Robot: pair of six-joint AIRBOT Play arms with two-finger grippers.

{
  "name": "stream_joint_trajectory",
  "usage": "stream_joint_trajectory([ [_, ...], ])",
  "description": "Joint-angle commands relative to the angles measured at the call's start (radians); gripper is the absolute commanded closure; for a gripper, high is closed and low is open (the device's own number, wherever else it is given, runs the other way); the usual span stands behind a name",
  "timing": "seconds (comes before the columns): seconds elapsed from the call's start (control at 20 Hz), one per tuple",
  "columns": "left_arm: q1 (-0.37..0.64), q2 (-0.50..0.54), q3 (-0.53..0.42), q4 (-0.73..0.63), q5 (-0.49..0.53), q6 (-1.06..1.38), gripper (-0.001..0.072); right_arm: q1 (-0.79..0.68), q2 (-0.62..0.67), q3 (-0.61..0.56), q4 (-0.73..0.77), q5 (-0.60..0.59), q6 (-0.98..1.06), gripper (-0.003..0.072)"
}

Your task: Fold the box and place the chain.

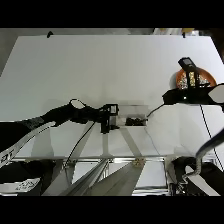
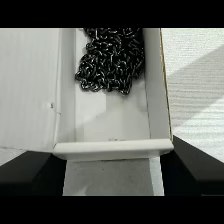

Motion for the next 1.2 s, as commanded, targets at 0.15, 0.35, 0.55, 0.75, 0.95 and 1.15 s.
stream_joint_trajectory([
  [0.15,0.0,0.0,0.0,0.0,0.0,0.0,0.0558,-0.014,-0.254,0.003,-0.076,-0.05,0.073,0.0328],
  [0.35,0.0,0.0,0.0,0.0,0.0,0.0,0.0558,-0.013,-0.32,0.003,-0.076,-0.061,0.078,0.0286],
  [0.55,0.0,0.0,0.0,0.0,0.0,0.0,0.0558,-0.013,-0.337,0.002,-0.077,-0.085,0.1,0.0293],
  [0.75,0.0,0.0,0.0,0.0,0.0,0.0,0.0558,-0.013,-0.337,0.002,-0.077,-0.093,0.101,0.0395],
  [0.95,0.0,0.0,0.0,0.0,0.0,0.0,0.0558,-0.013,-0.337,0.002,-0.08,-0.093,0.125,0.0395],
  [1.15,0.0,0.0,0.0,0.0,0.0,0.0,0.0558,-0.013,-0.337,0.002,-0.08,-0.076,0.129,0.0396],
])
